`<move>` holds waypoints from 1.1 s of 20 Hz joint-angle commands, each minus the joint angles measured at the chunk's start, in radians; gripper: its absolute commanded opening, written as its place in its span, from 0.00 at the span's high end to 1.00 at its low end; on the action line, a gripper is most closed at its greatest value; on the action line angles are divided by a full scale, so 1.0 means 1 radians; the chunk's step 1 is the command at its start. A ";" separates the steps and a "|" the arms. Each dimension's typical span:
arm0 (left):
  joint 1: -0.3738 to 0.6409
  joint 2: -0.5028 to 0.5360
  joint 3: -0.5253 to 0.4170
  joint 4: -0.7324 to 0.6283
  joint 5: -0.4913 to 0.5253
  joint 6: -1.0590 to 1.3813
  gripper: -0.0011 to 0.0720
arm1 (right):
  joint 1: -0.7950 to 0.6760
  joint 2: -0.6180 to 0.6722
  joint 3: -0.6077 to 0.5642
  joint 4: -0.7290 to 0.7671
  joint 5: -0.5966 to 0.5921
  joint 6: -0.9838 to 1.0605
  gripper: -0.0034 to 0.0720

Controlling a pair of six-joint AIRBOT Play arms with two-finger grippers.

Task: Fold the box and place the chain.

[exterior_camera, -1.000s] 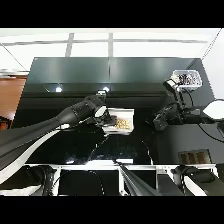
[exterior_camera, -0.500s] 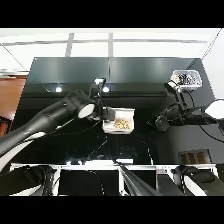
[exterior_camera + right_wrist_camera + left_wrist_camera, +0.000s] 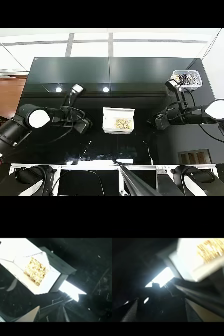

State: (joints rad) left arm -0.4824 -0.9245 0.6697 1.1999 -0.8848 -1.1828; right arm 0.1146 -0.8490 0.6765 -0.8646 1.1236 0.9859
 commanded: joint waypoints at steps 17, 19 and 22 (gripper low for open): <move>0.025 -0.440 0.008 -0.553 0.096 1.385 0.02 | 0.000 0.001 0.000 0.037 -0.002 0.014 0.49; 0.008 -0.441 0.010 -0.558 0.164 1.367 0.02 | 0.000 0.001 0.000 0.037 -0.002 0.014 0.49; -0.004 -0.449 0.016 -0.558 0.177 1.358 0.02 | 0.000 0.001 0.000 0.037 -0.002 0.013 0.49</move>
State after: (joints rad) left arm -0.4744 -1.3640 0.6796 0.6498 -0.7425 0.1745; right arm 0.1146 -0.8490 0.6765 -0.8337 1.1217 0.9997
